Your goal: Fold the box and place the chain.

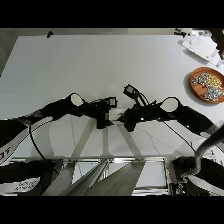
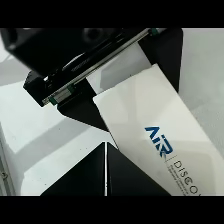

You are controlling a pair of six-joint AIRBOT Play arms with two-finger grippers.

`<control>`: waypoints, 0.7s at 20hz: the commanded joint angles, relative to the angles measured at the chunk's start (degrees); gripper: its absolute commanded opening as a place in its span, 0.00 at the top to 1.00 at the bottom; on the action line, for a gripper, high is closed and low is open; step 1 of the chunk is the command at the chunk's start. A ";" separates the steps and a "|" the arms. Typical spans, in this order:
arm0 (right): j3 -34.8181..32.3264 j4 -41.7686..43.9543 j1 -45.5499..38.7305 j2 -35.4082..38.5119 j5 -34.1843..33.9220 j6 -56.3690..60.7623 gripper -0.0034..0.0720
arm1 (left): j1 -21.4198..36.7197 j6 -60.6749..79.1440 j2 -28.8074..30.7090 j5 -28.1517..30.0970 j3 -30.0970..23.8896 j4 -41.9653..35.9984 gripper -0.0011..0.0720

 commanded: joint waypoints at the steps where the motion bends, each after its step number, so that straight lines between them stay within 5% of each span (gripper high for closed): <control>1: -0.02 0.11 -0.35 0.24 -1.16 -1.77 0.94 | -0.02 0.00 0.02 0.02 -0.02 0.02 0.53; 14: -4.04 -2.78 -1.66 -6.51 -0.92 -4.24 0.94 | 0.00 0.00 0.02 0.02 -0.02 0.02 0.53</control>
